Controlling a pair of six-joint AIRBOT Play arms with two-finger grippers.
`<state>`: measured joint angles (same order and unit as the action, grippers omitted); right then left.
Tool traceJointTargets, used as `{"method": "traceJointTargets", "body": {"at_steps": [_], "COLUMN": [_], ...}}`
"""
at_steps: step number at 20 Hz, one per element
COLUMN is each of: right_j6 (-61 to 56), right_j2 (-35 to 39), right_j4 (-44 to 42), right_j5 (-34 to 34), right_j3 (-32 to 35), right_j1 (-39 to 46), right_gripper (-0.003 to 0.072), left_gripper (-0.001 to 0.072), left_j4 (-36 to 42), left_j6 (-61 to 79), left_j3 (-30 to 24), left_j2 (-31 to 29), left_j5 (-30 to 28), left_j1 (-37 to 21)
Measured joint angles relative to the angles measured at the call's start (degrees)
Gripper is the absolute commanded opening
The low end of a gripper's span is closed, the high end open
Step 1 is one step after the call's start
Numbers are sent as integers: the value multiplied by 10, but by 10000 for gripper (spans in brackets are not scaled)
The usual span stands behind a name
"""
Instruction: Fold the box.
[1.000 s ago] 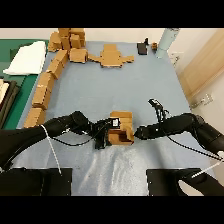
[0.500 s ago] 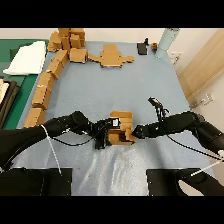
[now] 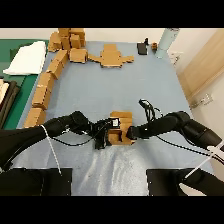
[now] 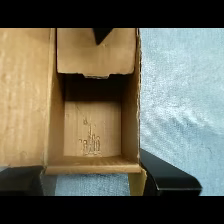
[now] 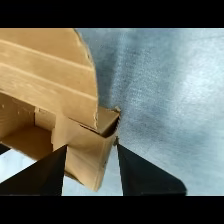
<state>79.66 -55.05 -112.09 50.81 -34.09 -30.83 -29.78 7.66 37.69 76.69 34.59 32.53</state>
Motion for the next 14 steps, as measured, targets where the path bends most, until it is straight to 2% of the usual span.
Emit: {"method": "traceJointTargets", "body": {"at_steps": [4, 7, 14], "right_j6": [-144, -225, -360], "right_j2": [-37, -72, -144], "right_j4": [119, 176, 233], "right_j5": [18, 50, 116], "right_j3": [-39, -65, -127], "right_j1": [-68, -107, -161], "right_gripper": [474, 474, 474], "left_gripper": [424, 424, 423], "left_j4": [0, 0, 0], "left_j6": [0, 0, 0], "left_j3": [0, 0, 0], "left_j2": [0, 0, 0], "left_j5": [0, 0, 0], "left_j1": [0, 0, 0]}}
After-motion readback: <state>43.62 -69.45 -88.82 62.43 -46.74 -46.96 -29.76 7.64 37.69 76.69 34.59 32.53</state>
